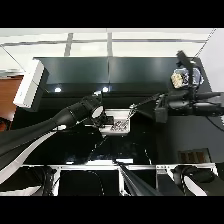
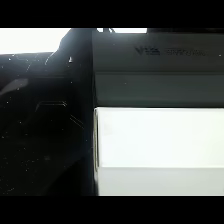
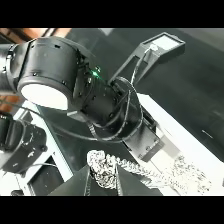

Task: Fold the box and place the chain.

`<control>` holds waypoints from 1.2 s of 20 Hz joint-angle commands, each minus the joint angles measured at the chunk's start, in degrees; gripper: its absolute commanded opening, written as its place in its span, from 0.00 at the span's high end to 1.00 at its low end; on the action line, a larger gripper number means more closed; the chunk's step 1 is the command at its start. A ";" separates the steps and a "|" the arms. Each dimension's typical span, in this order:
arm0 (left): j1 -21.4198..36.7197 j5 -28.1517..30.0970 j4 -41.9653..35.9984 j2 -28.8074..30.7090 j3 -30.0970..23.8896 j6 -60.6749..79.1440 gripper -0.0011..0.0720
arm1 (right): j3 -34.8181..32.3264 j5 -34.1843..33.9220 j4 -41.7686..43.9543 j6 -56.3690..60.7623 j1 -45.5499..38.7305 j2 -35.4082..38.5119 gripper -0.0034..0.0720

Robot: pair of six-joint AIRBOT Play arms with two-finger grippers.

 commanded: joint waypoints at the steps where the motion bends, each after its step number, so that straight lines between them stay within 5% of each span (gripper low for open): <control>1: 0.02 0.02 0.02 0.00 0.00 0.00 0.95 | -1.97 -7.02 -0.33 0.20 4.22 -2.19 0.95; 7: 0.02 0.02 0.02 0.00 0.00 0.00 0.94 | -2.86 -9.29 -4.31 1.16 5.86 -8.55 0.93; 8: 0.02 0.02 0.02 0.00 0.00 0.00 0.95 | -2.86 -8.98 -5.57 2.51 5.86 -8.83 0.82; 9: 0.02 0.02 0.02 0.00 0.00 0.00 0.94 | -2.86 -8.44 -6.43 3.28 5.84 -8.90 0.59; 18: 0.02 0.35 0.00 0.00 0.00 0.00 0.95 | -2.82 3.28 -15.17 3.17 -2.54 -8.85 0.59; 20: 0.02 0.92 0.00 0.00 0.00 0.00 0.95 | -2.84 3.61 -21.38 3.45 -5.18 -8.85 0.59; 24: 0.00 1.18 -0.31 0.00 0.00 0.02 0.94 | -2.86 -0.50 -19.87 4.04 -6.23 -8.85 0.59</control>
